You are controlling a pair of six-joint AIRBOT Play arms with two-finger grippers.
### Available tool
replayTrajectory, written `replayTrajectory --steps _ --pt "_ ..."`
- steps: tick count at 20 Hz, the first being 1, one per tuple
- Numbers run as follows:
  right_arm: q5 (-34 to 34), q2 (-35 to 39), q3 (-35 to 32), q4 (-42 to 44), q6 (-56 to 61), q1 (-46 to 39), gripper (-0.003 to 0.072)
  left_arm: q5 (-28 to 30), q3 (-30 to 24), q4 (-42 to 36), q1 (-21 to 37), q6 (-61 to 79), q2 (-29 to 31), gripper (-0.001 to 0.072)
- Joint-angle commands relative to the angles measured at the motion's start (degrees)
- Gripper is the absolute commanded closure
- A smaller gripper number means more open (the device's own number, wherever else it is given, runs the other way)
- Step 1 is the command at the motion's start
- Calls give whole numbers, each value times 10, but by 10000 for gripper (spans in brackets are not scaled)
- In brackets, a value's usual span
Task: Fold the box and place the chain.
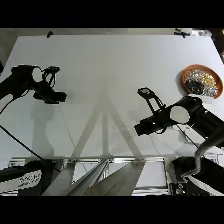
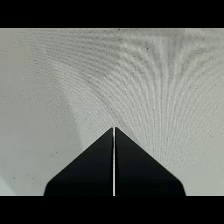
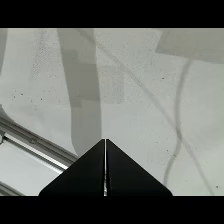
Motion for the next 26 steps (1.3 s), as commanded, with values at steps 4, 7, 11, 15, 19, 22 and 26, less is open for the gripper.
replayTrajectory --steps 4,7,11,15,19,22,26 --pt "-21 0 3 -47 4 -3 676 0 0 0 0 0 0 698" --pt "90 0 31 -148 2 -93 676 0 0 0 0 0 0 698" --pt "167 0 64 -298 -73 -333 674 0 0 0 0 0 0 698" --pt "158 0 64 -377 -137 -528 -8 0 0 0 0 0 0 698" --pt "51 -3 64 -422 -136 -600 -9 0 0 0 0 0 0 698" --pt "43 -23 64 -468 -139 -625 -9 0 0 0 0 0 0 698" --pt "39 -74 64 -464 -142 -649 -8 0 0 0 0 0 0 698"
